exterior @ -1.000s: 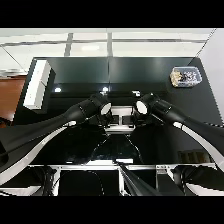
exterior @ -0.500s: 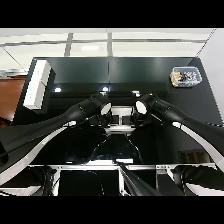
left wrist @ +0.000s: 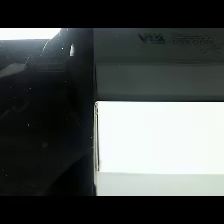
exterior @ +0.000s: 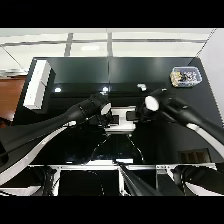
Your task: Fold the box and place the chain.
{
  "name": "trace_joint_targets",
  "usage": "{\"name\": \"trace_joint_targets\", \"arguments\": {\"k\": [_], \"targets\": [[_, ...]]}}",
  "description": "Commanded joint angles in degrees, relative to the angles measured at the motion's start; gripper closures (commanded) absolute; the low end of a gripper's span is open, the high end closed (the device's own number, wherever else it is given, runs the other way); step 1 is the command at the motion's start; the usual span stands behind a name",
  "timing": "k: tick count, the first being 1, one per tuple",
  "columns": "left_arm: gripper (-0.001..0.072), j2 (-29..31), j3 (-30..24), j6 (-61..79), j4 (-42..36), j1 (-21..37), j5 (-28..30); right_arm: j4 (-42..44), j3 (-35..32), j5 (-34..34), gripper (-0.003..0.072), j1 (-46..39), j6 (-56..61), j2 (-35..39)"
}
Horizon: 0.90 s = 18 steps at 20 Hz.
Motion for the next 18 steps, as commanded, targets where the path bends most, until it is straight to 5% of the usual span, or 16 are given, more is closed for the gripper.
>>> {"name": "trace_joint_targets", "arguments": {"k": [1, 6, 7, 8, 11, 13, 18], "targets": [[0.0679, 0.0, 0.0, 0.0, 0.0, 0.0, 0.1, -2.8, 0.0, 2.6, 0.0404, -3.6, -5.7, 10.7], [0.0679, 0.0, 0.0, 0.0, 0.5, 0.0, 0.2, -35.1, -0.2, 2.2, 0.0402, -12.8, -6.8, 18.4], [0.0679, 0.0, 0.0, -0.1, 0.9, 0.0, 0.2, -37.2, -0.8, -1.0, 0.0297, -16.7, -6.8, 17.9], [0.0679, 0.0, 0.0, 0.0, 1.4, 0.0, 0.2, -36.6, -1.4, -4.7, -0.0034, -21.2, -7.0, 16.9], [0.0679, 0.0, 0.0, -0.1, 1.4, 0.0, 0.2, -23.3, -1.9, -15.1, -0.0034, -37.8, -8.3, 7.3], [0.0679, 0.0, 0.0, -0.1, 1.5, 0.1, 0.2, -12.2, 3.8, -16.5, -0.0034, -45.5, -8.6, -1.4], [0.0679, 0.0, 0.0, 0.0, 1.5, 0.0, -0.1, -9.7, 34.2, -7.3, -0.0034, -49.0, -9.6, -24.3]]}}
